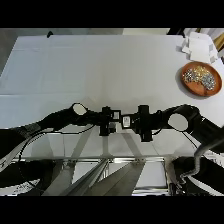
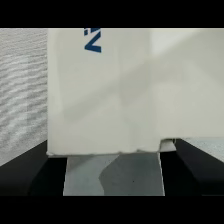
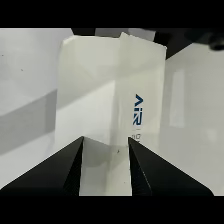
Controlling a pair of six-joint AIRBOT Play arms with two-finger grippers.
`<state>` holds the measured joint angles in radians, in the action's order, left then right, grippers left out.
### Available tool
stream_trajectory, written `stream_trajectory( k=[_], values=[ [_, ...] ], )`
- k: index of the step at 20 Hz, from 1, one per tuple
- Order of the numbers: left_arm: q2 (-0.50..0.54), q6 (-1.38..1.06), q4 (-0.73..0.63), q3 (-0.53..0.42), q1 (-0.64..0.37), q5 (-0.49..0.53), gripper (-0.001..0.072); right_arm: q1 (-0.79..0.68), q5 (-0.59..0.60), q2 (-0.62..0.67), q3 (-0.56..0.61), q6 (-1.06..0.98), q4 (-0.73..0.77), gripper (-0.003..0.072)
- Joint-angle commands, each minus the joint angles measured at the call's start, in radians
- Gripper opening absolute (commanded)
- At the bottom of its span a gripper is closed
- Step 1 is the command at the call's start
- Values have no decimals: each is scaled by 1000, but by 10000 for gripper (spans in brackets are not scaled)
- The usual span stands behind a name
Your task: Fold the box and place the chain.
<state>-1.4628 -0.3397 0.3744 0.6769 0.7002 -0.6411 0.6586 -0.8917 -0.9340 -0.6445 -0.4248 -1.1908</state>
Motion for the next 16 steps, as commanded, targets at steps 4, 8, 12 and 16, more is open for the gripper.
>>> stream_trajectory(
  k=[4,8,12,16],
  values=[
    [0,0,0,0,0,0,274,9,21,5,11,-24,-17,312],
    [0,0,0,0,0,0,274,9,14,5,23,-24,3,272],
    [0,0,0,0,0,0,274,9,21,-2,23,-24,55,283],
    [0,0,0,0,0,0,274,9,43,-43,23,-24,36,345]
  ],
)
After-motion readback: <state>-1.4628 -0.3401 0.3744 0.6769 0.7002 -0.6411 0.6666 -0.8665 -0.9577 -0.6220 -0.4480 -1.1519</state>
